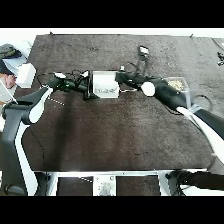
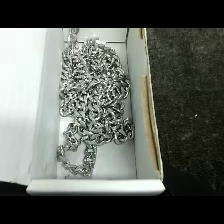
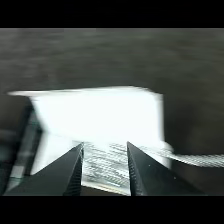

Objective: Fold the box and place the chain.

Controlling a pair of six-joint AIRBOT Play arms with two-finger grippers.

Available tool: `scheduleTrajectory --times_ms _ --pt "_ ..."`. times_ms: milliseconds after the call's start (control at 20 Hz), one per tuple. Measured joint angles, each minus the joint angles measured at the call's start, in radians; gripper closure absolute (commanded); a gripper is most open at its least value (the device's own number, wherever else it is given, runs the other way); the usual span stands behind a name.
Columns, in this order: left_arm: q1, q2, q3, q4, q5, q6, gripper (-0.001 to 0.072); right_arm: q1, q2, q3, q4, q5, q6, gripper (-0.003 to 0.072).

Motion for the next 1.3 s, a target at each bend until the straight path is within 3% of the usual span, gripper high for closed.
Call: scheduleTrajectory --times_ms 200,400,850,1000,1250,1300 --pt "0.000 0.000 0.000 0.000 0.000 0.000 0.0428 -0.163 0.096 -0.196 -0.020 -0.021 0.074 0.0367" --pt "0.000 0.000 0.000 0.000 0.000 0.000 0.0428 -0.286 0.058 -0.264 -0.018 -0.092 0.136 0.0368" --pt "0.000 0.000 0.000 0.000 0.000 0.000 0.0427 -0.343 -0.193 -0.114 0.038 -0.168 0.166 0.0368" --pt "0.000 0.000 0.000 0.000 0.000 0.000 0.0428 -0.344 -0.246 -0.068 0.050 -0.161 0.169 0.0422" --pt "0.000 0.000 0.000 0.000 0.000 0.000 0.0427 -0.358 -0.304 -0.043 0.071 -0.171 0.203 0.0423" --pt "0.000 0.000 0.000 0.000 0.000 0.000 0.0427 -0.360 -0.310 -0.041 0.075 -0.174 0.208 0.0514"
